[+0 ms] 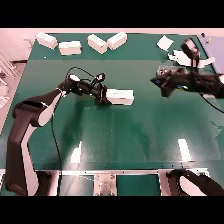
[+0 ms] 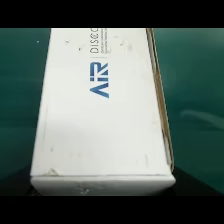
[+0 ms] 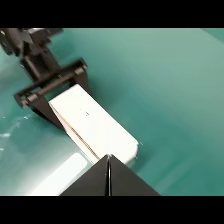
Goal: Fold the box and place the chain.
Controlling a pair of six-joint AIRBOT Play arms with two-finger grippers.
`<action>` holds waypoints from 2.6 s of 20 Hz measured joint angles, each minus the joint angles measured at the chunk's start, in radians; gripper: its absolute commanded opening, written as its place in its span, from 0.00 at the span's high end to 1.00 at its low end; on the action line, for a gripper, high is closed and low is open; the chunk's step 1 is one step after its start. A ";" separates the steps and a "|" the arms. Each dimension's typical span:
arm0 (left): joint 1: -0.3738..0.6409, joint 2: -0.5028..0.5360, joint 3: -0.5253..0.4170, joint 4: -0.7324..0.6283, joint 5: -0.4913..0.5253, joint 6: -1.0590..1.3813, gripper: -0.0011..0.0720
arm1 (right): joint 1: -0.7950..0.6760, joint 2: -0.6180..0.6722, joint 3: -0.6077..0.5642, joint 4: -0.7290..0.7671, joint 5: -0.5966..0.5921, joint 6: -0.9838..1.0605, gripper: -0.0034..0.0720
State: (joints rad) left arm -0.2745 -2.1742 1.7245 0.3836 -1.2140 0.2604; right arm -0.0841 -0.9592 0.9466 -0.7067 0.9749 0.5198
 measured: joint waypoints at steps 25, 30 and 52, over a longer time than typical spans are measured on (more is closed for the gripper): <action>0.091 0.057 0.005 -0.063 -0.005 -0.167 0.97 | -0.117 0.192 -0.308 -0.011 -0.039 -0.032 0.94; 0.126 0.132 -0.004 -0.032 0.011 -0.256 0.97 | -0.117 0.192 -0.308 -0.011 -0.043 -0.033 0.94; 0.138 0.806 -0.785 0.191 1.045 -0.595 0.96 | -0.117 0.192 -0.309 -0.024 -0.070 -0.033 0.94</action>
State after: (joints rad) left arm -0.1360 -1.3682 0.9390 0.5743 -0.1692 -0.3351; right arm -0.2012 -0.7677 0.6380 -0.7303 0.9047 0.4870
